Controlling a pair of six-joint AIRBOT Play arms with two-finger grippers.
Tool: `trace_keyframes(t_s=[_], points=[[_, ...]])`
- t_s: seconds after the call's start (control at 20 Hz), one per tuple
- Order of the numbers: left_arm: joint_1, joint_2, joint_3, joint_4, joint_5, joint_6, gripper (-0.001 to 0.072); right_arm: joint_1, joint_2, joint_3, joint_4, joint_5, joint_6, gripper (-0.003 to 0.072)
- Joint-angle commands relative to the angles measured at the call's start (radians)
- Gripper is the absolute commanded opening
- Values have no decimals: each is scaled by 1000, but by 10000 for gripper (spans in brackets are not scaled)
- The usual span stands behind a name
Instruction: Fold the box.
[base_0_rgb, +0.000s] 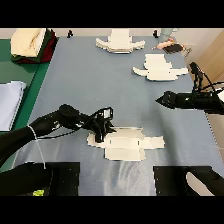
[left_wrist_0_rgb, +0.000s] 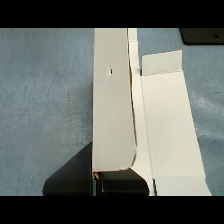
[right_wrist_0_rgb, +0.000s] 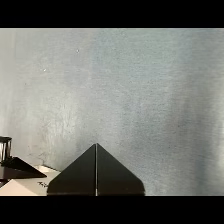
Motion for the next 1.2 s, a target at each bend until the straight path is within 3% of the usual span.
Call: trace_keyframes(t_s=[0.0, 0.45, 0.85, 0.95, 1.15], points=[[1, -24, -10, 1, -9, -2, 18, 1, 0, 1, 0, 1, 0, 2], [1, -29, -19, 60, -90, -122, 18, 1, 0, 1, 0, 24, -2, 2], [1, -29, -19, 59, -68, -121, 18, 0, 3, 1, -3, 69, 2, 1], [1, -30, -19, 59, -68, -121, 18, 0, 28, 2, -61, 97, 66, 0], [1, -30, -19, 59, -69, -121, 18, 28, 145, 1, -365, 254, 318, 0]])
